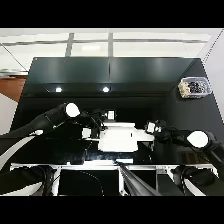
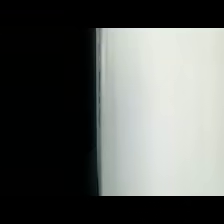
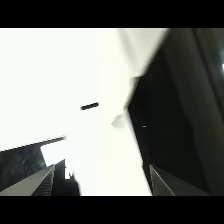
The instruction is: Fold the box and place the chain.
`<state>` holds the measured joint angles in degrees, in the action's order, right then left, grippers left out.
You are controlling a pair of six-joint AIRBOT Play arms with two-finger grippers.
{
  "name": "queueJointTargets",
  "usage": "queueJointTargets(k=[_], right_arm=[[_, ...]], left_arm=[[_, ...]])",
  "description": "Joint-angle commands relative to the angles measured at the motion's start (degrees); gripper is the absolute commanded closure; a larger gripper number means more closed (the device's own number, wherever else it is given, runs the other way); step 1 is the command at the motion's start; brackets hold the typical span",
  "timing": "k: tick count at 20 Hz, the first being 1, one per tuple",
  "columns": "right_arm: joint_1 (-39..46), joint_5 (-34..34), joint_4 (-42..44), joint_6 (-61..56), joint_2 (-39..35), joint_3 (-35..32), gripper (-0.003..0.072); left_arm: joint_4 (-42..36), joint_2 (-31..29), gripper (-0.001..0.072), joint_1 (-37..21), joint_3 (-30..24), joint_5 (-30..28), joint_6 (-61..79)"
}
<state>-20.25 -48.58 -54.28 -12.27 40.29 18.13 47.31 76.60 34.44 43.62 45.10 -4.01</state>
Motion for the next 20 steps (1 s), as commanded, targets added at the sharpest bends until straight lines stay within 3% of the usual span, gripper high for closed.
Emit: queueJointTargets(k=[1, 10, 20], right_arm=[[-3.8, 0.3, -0.7, 0.3, 2.8, -0.1, -0.0033], [-13.8, 4.1, -0.3, 3.8, 6.8, -0.1, -0.0032], [-14.9, 11.6, 6.3, 3.8, 9.3, -0.1, -0.0031]], left_arm=[[0.4, 0.5, 0.0676, 0.0, 0.2, 0.4, -0.7], [0.4, 0.5, 0.0676, 0.0, 0.2, 0.4, -0.6], [0.5, 0.5, 0.0676, 0.0, 0.2, 0.3, -0.6]])
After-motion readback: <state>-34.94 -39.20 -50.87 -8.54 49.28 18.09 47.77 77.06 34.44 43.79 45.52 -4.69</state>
